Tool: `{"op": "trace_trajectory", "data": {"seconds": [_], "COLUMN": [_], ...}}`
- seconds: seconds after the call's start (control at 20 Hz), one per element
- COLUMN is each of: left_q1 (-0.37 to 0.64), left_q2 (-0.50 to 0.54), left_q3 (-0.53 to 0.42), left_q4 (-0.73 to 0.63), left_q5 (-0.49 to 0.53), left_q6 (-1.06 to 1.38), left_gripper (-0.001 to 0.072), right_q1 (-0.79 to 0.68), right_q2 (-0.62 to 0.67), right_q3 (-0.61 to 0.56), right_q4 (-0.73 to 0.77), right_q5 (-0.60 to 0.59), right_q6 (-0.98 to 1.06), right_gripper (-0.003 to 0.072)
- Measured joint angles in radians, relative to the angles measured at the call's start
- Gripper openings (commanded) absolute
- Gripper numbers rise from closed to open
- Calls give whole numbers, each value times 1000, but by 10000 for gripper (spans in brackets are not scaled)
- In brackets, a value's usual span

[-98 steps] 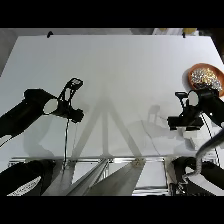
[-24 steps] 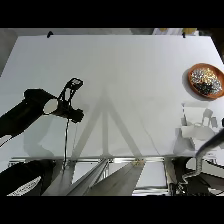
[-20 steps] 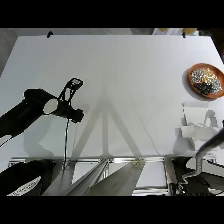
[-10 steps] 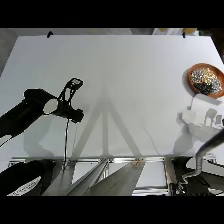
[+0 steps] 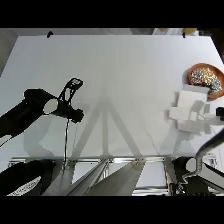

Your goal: Fold the box and place the chain.

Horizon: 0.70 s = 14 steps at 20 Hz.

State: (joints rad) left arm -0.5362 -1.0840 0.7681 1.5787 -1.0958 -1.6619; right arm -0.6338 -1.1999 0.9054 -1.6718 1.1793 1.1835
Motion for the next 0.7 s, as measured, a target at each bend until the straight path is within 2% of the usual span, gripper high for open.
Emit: {"op": "trace_trajectory", "data": {"seconds": [0.3,0.5,0.7], "left_q1": [0,0,0], "left_q2": [0,0,0], "left_q3": [0,0,0], "left_q4": [0,0,0], "left_q5": [0,0,6], "left_q6": [0,0,0], "left_gripper": [533,533,531], "right_q1": [282,437,572], "right_q2": [134,285,437], "right_q3": [-51,-215,-367], "right_q4": [343,501,568], "right_q5": [-33,-124,-174], "right_q6": [-90,-112,-120], "right_gripper": [19,20,20]}}
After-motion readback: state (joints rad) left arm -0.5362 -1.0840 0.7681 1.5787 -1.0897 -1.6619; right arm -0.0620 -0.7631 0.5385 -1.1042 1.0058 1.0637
